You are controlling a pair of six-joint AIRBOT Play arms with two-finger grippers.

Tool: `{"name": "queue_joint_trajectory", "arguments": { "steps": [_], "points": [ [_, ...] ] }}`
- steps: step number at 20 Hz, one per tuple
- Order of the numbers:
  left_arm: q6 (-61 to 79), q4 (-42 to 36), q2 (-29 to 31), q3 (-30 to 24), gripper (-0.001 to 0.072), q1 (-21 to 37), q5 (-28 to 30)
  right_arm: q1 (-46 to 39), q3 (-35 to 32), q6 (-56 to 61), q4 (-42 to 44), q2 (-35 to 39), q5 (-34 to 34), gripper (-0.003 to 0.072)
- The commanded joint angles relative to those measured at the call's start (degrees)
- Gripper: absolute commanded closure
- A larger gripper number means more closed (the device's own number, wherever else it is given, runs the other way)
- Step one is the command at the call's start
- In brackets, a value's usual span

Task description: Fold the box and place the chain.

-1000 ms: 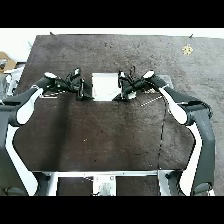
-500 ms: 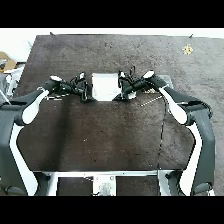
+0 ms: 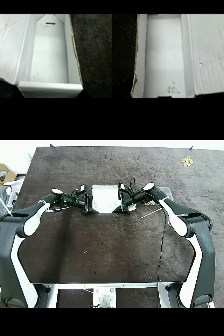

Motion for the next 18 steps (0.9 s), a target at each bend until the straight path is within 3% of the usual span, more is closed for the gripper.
{"name": "queue_joint_trajectory", "arguments": {
  "steps": [1, 12, 14, 18],
  "points": [
    [2.64, 0.02, -0.07, 0.04, -0.0011, -0.04, -0.09, 0.07, 0.02, 0.0, 0.02, 0.02, 0.0, 0.0249],
    [1.81, -0.94, -1.01, 0.04, -0.0001, -0.02, -0.9, 0.07, 0.02, 0.0, 0.02, 0.02, 0.0, 0.025],
    [0.96, -0.96, -1.01, 0.04, 0.0059, -0.02, -0.9, 0.04, 0.02, 0.0, 0.02, 0.02, 0.0, 0.0249],
    [0.07, -0.39, -1.03, 0.04, 0.0071, -0.02, -0.44, 0.07, 0.02, 0.0, 0.02, 0.02, 0.0, 0.0249]
  ]
}}
